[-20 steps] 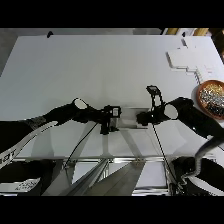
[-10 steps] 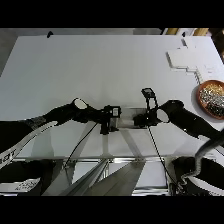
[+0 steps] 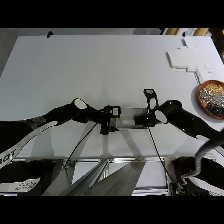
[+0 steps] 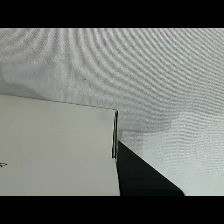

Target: Fold the box and place the chain.

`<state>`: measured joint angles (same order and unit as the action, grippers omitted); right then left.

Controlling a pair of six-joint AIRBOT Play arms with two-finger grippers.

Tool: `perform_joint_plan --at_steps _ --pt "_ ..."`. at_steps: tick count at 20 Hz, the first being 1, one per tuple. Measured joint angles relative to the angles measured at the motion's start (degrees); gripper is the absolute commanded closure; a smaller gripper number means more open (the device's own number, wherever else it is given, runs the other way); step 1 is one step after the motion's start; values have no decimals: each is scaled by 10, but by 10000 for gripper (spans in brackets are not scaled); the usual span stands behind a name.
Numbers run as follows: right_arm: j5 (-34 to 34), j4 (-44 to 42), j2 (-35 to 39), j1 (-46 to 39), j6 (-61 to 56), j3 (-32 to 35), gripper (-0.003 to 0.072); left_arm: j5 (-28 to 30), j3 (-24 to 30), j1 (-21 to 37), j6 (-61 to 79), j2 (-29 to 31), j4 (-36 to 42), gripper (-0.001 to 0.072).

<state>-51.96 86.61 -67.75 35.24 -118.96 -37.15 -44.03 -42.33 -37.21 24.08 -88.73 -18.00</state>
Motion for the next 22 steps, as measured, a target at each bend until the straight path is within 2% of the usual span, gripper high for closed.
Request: perform_joint_plan --at_steps 6,8,12,14,16,20,21,22 --pt "3 18 0 0 -8 0 490 0 0 0 0 0 0 501" --pt "3 27 0 0 -10 0 533 0 0 0 0 0 0 501" --pt "10 32 -5 0 -12 0 533 0 0 0 0 0 0 501" --pt "11 32 -6 0 -13 0 660 1 0 0 -1 0 1 501" --pt "11 32 -7 0 -17 0 669 2 0 0 -3 0 4 501" --pt "8 29 -7 0 -14 0 669 1 0 0 -2 0 2 501" --pt "7 28 -7 0 -13 0 642 1 0 0 -2 0 2 501" --pt "6 28 -7 0 -11 0 556 1 0 0 -1 0 2 501"
